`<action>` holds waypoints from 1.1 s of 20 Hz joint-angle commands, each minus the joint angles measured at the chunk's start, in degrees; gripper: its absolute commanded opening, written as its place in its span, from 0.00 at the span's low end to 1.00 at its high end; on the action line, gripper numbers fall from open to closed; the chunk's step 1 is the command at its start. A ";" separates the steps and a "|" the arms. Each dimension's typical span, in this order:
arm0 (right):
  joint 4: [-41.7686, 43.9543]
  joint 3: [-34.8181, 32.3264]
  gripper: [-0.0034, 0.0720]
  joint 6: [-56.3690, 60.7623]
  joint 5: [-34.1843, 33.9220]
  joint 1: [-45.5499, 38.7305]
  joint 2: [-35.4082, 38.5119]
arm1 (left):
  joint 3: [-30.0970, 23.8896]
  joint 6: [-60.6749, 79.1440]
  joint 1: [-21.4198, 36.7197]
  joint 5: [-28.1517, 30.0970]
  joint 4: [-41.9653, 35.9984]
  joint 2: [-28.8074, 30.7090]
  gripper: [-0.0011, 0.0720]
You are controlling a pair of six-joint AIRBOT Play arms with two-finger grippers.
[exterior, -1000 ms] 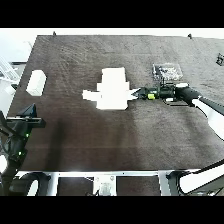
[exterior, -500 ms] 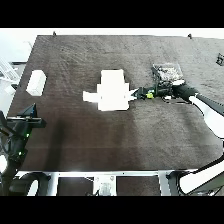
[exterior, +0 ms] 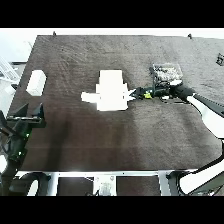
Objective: Fold the box and place the chain.
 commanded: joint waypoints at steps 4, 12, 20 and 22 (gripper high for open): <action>0.35 0.02 0.06 1.75 -0.28 0.22 -0.02 | 6.08 0.57 0.04 -2.78 0.24 -5.33 0.74; 0.35 0.02 0.06 1.73 -1.75 0.22 -0.02 | 27.82 4.81 0.04 -18.51 0.31 -42.99 0.74; 0.31 0.02 0.06 0.42 -1.77 0.24 -0.04 | 61.81 -14.12 0.04 -43.71 16.13 -79.14 0.74; 0.31 0.02 0.06 0.39 -1.77 0.24 -0.04 | 69.96 -22.73 0.04 -48.54 22.47 -84.72 0.74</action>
